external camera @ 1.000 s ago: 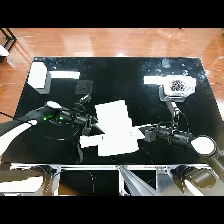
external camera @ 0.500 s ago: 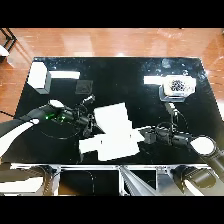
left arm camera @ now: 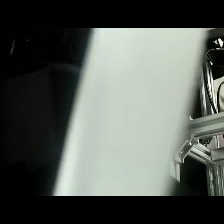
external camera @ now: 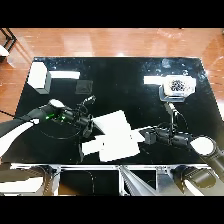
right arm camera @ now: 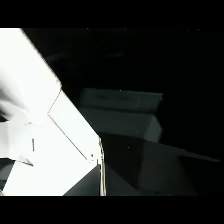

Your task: Fold the box and place the chain.

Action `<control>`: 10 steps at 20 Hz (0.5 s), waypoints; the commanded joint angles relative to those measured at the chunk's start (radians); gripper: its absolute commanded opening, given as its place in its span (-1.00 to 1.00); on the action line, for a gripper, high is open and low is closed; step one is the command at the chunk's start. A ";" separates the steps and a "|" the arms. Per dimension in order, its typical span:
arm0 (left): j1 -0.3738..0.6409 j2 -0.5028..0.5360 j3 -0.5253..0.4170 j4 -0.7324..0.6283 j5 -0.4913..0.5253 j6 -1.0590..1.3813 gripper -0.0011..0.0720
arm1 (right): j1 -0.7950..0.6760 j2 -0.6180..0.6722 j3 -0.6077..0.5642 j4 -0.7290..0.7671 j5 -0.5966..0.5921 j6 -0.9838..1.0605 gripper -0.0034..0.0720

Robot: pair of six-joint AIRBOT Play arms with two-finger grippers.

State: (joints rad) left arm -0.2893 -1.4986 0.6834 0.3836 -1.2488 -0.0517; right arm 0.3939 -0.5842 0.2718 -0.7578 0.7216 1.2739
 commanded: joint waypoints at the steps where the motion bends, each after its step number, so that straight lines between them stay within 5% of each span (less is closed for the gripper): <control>1: -0.007 0.000 -0.001 0.074 0.018 -0.090 0.42 | 0.001 0.000 0.000 -0.003 0.000 0.003 -0.86; 8: -0.055 -0.001 -0.001 0.068 0.084 -0.087 0.20 | 0.001 0.000 0.000 -0.003 -0.001 0.003 -0.86; 10: -0.081 -0.001 -0.001 0.069 0.100 -0.087 -0.37 | 0.001 0.000 0.000 -0.004 -0.001 0.003 -0.86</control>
State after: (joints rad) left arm -0.3401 -1.4990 0.6827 0.4488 -1.1812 -0.1329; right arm 0.3939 -0.5842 0.2718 -0.7612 0.7204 1.2758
